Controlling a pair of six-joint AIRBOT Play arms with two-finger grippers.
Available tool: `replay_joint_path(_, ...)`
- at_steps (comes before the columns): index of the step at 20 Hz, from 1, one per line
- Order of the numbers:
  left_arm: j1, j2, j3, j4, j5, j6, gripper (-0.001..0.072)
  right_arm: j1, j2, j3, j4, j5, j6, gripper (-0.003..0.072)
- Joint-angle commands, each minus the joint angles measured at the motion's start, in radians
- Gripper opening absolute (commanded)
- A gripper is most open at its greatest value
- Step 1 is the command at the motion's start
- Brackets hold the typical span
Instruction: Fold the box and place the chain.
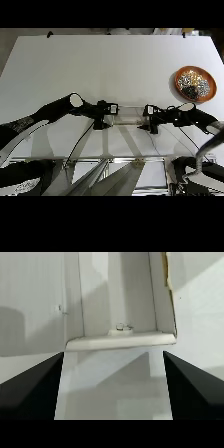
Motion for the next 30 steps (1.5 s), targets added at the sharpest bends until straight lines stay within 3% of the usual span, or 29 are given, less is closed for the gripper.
replay_joint_path(1, -0.007, -0.001, -0.001, -0.055, -0.01, 0.036, 0.0701, 0.0, 0.0, 0.0, 0.0, 0.0, 0.0, 0.0399)
replay_joint_path(18, -0.042, -0.053, -0.021, -0.137, 0.051, 0.055, 0.0685, 0.0, 0.0, 0.0, 0.0, 0.0, 0.0, 0.0399)
replay_joint_path(21, -0.055, -0.058, -0.02, -0.13, 0.047, 0.055, 0.0299, 0.0, 0.0, 0.0, 0.0, 0.0, 0.0, 0.0399)
replay_joint_path(22, -0.057, -0.058, -0.02, -0.13, 0.039, 0.054, 0.0245, 0.0, 0.0, 0.0, 0.0, 0.0, 0.0, 0.0399)
replay_joint_path(30, -0.057, -0.057, -0.02, -0.13, 0.016, 0.048, 0.0272, 0.0, 0.0, 0.0, 0.0, 0.0, 0.0, 0.0399)
